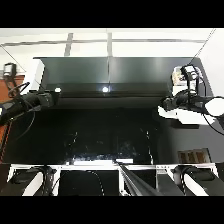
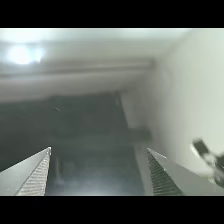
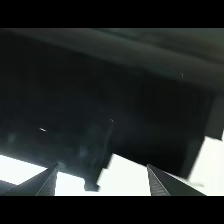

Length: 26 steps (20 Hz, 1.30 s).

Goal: Fold the box and place the chain.

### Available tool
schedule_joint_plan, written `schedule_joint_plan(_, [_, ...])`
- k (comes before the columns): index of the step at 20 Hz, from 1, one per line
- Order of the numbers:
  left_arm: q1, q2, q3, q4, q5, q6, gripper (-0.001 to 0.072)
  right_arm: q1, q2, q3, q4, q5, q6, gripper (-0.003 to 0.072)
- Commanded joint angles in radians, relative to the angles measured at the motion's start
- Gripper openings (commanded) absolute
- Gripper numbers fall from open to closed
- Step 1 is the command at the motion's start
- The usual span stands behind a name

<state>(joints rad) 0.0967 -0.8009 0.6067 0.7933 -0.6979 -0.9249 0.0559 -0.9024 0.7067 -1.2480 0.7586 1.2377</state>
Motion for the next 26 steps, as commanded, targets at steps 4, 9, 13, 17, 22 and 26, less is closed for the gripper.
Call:
schedule_joint_plan(4, [-0.031, -0.069, 0.085, 0.345, -0.105, -0.356, 0.0715, -0.390, -0.219, 0.220, -0.513, 0.024, 0.405, 0.0613])
schedule_joint_plan(9, [-0.031, -0.070, 0.114, 0.616, -0.226, -0.590, 0.0715, -0.927, -0.468, 0.492, -0.121, 0.206, 0.201, 0.0720])
schedule_joint_plan(13, [-0.032, -0.073, 0.114, 0.609, -0.221, -0.590, 0.0715, -1.118, -0.648, 0.619, 0.111, 0.320, 0.038, 0.0718])
schedule_joint_plan(17, [-0.034, -0.076, 0.114, 0.570, -0.228, -0.590, 0.0715, -1.115, -0.781, 0.683, 0.257, 0.429, -0.247, 0.0710])
schedule_joint_plan(22, [-0.036, -0.076, 0.114, 0.497, -0.196, -0.590, 0.0714, -1.037, -0.872, 0.705, 0.370, 0.540, -0.398, 0.0710])
schedule_joint_plan(26, [-0.035, -0.076, 0.114, 0.497, -0.157, -0.590, 0.0714, -0.995, -0.877, 0.705, 0.267, 0.611, -0.399, 0.0708])
